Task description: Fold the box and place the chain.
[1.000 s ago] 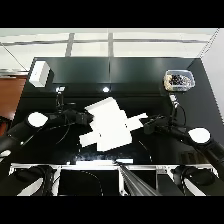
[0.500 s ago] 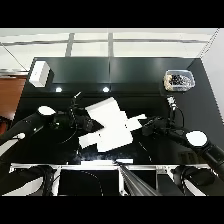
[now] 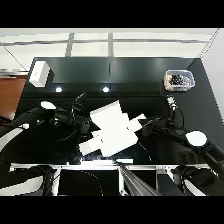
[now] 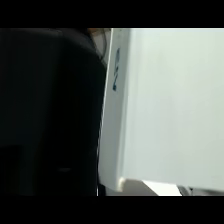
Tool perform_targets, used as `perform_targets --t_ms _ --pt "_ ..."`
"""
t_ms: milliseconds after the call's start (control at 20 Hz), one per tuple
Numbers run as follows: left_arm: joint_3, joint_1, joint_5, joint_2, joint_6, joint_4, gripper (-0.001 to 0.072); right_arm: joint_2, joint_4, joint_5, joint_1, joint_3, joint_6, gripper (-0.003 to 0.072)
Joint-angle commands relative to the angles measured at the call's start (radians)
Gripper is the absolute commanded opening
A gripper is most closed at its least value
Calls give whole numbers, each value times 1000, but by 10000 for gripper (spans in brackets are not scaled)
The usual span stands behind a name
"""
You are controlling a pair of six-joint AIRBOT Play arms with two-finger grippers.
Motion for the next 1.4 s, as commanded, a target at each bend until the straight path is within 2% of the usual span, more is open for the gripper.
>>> perform_targets --t_ms 0,50,100,200,250,350,450,550,650,800,900,1000,1350 --pt "43 3 -15 -13 31 16 24 0 -24 51 -12 12 10 368" --pt "62 2 -14 -13 32 19 23 0 -74 97 -33 30 35 596" --pt "79 2 -15 -12 45 25 23 0 -159 163 -65 62 61 651" --pt "112 -8 -26 -5 49 51 22 0 -342 321 -143 148 82 648" --pt "134 -25 -64 -1 50 77 22 0 -410 389 -176 190 82 647" --pt "179 -88 -89 17 59 201 21 0 -507 455 -219 245 51 647" --pt "192 -174 -23 48 104 307 21 0 -528 458 -222 254 -50 646" --pt "190 -254 61 69 171 314 23 0 -528 462 -209 254 -161 646" --pt "188 -313 113 68 343 327 22 0 -527 452 -189 246 -245 645" --pt "139 -324 328 65 435 242 23 -20 -527 449 -146 233 -350 645" --pt "100 -321 423 64 503 193 24 -39 -526 445 -115 226 -417 645" --pt "82 -321 452 55 517 195 25 -63 -524 444 -81 226 -468 645" --pt "79 -321 452 34 517 195 26 -168 -537 481 -35 226 -534 645"
